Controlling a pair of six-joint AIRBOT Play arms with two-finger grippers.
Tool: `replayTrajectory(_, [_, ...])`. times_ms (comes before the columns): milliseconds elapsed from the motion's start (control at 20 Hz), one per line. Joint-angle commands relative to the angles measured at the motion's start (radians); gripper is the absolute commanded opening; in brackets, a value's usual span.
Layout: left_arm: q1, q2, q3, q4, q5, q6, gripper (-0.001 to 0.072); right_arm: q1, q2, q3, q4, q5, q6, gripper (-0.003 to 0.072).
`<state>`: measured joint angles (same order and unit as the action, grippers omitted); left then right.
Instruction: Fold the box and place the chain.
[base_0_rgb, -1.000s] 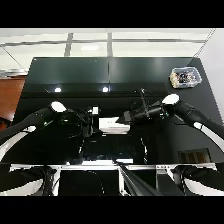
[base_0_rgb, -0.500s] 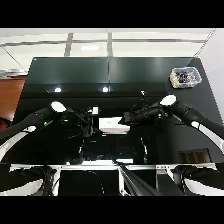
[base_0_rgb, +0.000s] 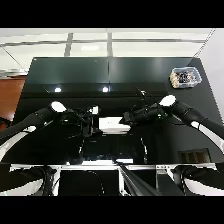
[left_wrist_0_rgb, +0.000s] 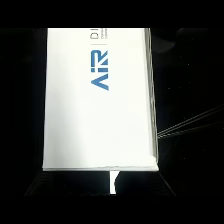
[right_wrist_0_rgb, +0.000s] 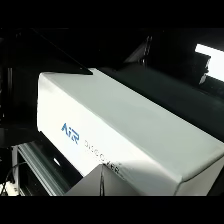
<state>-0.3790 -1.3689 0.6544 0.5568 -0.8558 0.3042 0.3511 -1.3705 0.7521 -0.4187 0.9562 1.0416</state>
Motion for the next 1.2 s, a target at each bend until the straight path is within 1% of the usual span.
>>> replayTrajectory(0, [0.0, 0.0, 0.0, 0.0, -0.001, 0.003, 0.0353, 0.0, -0.006, -0.001, -0.016, -0.021, 0.002, 0.0018])
replayTrajectory(150, [0.0, 0.0, 0.0, 0.0, 0.0, 0.003, 0.0353, 0.012, -0.006, 0.0, -0.063, -0.021, 0.024, 0.0018])
replayTrajectory(250, [0.0, 0.0, 0.0, 0.0, -0.001, 0.003, 0.0353, 0.014, -0.003, 0.002, -0.063, -0.006, 0.024, 0.0019])
replayTrajectory(400, [0.0, 0.0, 0.0, 0.0, -0.001, 0.003, 0.0353, -0.008, 0.038, 0.042, -0.063, 0.072, 0.02, 0.0018])
replayTrajectory(550, [0.0, 0.0, 0.0, 0.0, -0.001, 0.003, 0.0353, -0.072, 0.143, 0.09, -0.072, 0.179, 0.018, 0.0018])
replayTrajectory(650, [0.0, 0.0, 0.0, 0.0, -0.002, 0.002, 0.0353, -0.146, 0.241, 0.094, -0.144, 0.229, 0.018, 0.0018])
replayTrajectory(750, [0.0, 0.0, 0.004, 0.001, -0.016, -0.05, 0.0353, -0.224, 0.332, 0.094, -0.282, 0.277, 0.06, 0.0018])
replayTrajectory(800, [0.002, 0.005, 0.012, 0.013, -0.043, -0.05, 0.0366, -0.26, 0.37, 0.094, -0.355, 0.305, 0.1, 0.0019])
replayTrajectory(850, [0.0, 0.019, 0.024, 0.048, -0.062, -0.05, 0.0504, -0.286, 0.399, 0.094, -0.418, 0.329, 0.134, 0.0018])
replayTrajectory(900, [0.0, 0.039, 0.031, 0.072, -0.072, -0.051, 0.0695, -0.308, 0.425, 0.094, -0.473, 0.352, 0.161, 0.0019])
replayTrajectory(950, [0.003, 0.069, 0.037, 0.091, -0.069, -0.057, 0.072, -0.328, 0.446, 0.094, -0.516, 0.377, 0.163, 0.0019])
replayTrajectory(1050, [0.005, 0.131, 0.048, 0.137, -0.074, -0.134, 0.072, -0.372, 0.473, 0.094, -0.573, 0.402, 0.169, 0.0019])
replayTrajectory(1150, [0.004, 0.197, 0.055, 0.177, -0.12, -0.218, 0.0716, -0.423, 0.484, 0.094, -0.576, 0.401, 0.171, 0.0019])
